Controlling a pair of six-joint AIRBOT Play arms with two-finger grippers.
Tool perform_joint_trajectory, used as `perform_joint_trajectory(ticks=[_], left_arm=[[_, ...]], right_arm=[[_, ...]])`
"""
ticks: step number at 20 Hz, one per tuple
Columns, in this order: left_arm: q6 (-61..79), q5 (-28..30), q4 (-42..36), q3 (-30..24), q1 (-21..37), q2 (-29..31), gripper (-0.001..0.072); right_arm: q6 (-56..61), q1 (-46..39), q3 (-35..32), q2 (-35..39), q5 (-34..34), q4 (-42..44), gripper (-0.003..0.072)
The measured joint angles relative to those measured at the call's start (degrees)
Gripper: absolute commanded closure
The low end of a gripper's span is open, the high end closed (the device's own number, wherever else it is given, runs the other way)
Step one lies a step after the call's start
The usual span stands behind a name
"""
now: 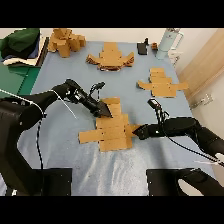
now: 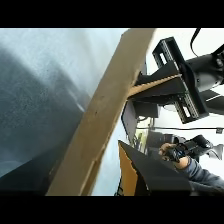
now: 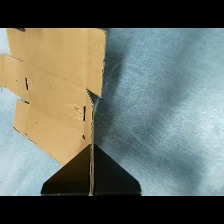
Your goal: Fold the box.
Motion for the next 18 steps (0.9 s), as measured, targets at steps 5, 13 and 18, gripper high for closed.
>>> perform_joint_trajectory(ticks=[5, 13, 18], left_arm=[[1.01, -0.79, -1.09, 0.11, 1.75, -0.31, 0.0435], [3.41, -0.52, -2.71, 0.11, 2.6, -0.5, 0.0616], [4.0, -0.39, -3.02, 0.11, 2.58, -0.5, 0.0696]], right_arm=[[0.02, 0.0, 0.0, 0.0, 0.0, -0.11, 0.0684], [0.02, 0.0, 0.02, 0.0, -0.02, -0.31, 0.0684], [0.02, 0.0, 0.0, 0.0, -0.22, -0.59, 0.0503]])
